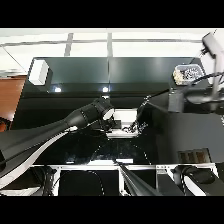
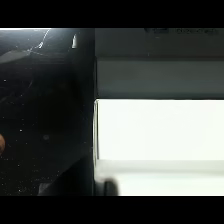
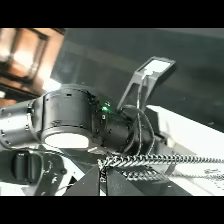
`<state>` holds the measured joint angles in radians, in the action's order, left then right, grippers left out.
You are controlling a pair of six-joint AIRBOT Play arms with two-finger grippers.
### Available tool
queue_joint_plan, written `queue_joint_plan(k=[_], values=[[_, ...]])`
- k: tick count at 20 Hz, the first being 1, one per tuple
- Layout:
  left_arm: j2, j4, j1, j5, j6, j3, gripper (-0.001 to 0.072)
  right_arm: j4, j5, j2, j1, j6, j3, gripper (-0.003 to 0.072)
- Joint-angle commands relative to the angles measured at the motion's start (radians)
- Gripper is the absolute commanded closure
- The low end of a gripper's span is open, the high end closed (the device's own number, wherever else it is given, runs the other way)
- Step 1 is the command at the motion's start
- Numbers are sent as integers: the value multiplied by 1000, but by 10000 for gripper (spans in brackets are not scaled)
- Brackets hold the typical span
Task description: Fold the box and place the chain.
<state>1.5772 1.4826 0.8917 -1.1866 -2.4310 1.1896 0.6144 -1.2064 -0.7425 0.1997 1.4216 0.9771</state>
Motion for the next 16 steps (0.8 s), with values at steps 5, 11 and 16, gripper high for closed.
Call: queue_joint_plan(k=[5, 11, 16], values=[[0, 0, -1, 0, 0, 0, 681, -109, 274, 0, 21, 2, -338, 669], [0, 0, -1, 0, 0, 0, 681, -113, 360, 0, 62, 2, -466, 669], [0, 0, -1, 0, 0, 0, 681, -108, 461, -2, 157, 2, -466, 660]])
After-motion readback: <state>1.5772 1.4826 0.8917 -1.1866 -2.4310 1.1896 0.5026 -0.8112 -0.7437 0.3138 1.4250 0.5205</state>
